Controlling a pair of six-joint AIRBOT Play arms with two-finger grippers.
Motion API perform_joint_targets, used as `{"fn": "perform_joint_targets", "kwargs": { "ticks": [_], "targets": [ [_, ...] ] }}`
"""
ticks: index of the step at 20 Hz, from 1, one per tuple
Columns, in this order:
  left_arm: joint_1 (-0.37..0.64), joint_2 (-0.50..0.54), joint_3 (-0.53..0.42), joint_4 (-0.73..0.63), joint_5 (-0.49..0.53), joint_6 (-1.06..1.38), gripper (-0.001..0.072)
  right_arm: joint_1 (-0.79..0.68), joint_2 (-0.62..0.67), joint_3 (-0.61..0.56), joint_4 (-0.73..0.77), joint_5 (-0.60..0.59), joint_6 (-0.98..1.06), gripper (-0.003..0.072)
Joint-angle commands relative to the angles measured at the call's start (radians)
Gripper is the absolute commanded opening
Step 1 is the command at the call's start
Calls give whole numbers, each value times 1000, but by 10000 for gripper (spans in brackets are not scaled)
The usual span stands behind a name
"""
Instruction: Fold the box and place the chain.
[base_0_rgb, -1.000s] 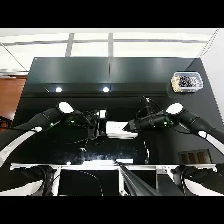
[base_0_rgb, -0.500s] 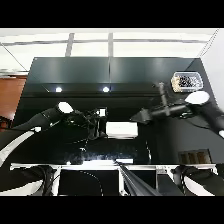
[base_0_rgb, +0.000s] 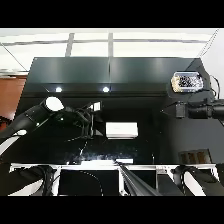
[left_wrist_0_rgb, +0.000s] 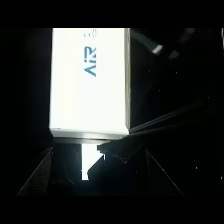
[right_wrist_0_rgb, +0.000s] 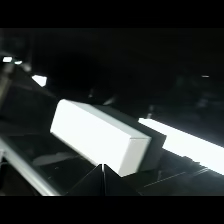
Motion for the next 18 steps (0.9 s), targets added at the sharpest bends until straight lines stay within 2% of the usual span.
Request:
{"fn": "perform_joint_targets", "kwargs": {
  "ticks": [1,5,8,14,18],
  "targets": [
    [-58,8,77,18,19,-97,708,-31,15,2,-38,-10,5,14],
    [-172,-89,167,18,96,-106,708,-31,15,1,-42,-18,5,14],
    [-222,-163,203,18,154,-198,707,-31,15,1,-42,-17,5,15],
    [-241,-206,205,17,188,-227,708,-31,15,1,-42,-24,1,16],
    [-242,-208,205,-5,169,-237,708,-31,15,1,-42,-36,1,17]
  ]
}}
